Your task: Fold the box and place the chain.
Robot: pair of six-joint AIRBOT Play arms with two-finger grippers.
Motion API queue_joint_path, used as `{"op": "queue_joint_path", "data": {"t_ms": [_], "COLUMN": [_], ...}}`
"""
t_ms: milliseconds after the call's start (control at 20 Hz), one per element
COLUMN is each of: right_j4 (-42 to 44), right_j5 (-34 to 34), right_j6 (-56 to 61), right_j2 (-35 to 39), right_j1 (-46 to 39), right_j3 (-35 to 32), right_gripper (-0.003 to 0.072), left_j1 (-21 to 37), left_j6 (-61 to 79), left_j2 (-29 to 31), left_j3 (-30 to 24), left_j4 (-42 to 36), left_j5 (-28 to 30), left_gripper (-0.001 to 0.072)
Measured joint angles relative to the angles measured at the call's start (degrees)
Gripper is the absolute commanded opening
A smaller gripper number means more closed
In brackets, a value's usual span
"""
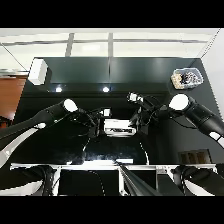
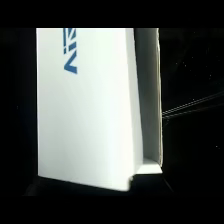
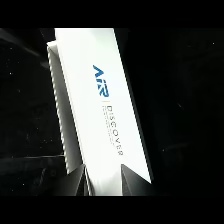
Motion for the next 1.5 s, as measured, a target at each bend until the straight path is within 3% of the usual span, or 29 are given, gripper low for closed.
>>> {"op": "queue_joint_path", "data": {"t_ms": [1500], "right_j4": [-2.0], "right_j5": [2.1], "right_j6": [3.9], "right_j2": [-0.3], "right_j1": [0.8], "right_j3": [-0.1], "right_gripper": [0.0237], "left_j1": [0.0], "left_j6": [0.0], "left_j2": [0.0], "left_j3": [0.0], "left_j4": [0.0], "left_j5": [0.0], "left_gripper": [0.0399]}}
